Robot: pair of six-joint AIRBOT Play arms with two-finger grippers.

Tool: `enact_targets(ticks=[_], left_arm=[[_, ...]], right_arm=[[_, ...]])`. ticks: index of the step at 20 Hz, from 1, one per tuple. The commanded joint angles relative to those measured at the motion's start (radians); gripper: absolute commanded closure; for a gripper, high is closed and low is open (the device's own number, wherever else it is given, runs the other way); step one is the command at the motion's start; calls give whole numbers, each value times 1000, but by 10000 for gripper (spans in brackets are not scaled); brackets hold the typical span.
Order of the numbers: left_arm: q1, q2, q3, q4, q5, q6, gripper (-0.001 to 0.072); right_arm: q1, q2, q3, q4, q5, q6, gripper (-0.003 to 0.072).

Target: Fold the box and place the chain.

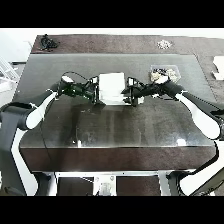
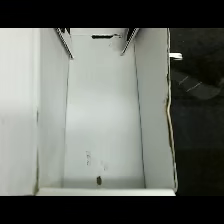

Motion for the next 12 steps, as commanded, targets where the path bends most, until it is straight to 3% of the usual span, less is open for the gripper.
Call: enact_targets(ticks=[1, 4, 8, 12], left_arm=[[-1, 0, 0, 0, 2, 0, 251], [-1, 0, 0, 0, 2, 0, 250], [-1, 0, 0, 0, 2, 0, 251], [-1, 0, 0, 0, 2, 1, 250]], right_arm=[[0, 0, 0, -1, 5, 14, 524], [-1, 1, 0, -18, 5, 50, 613], [-8, 6, 0, -129, 5, 162, 645], [-37, 58, 0, -144, -10, 244, 672]])
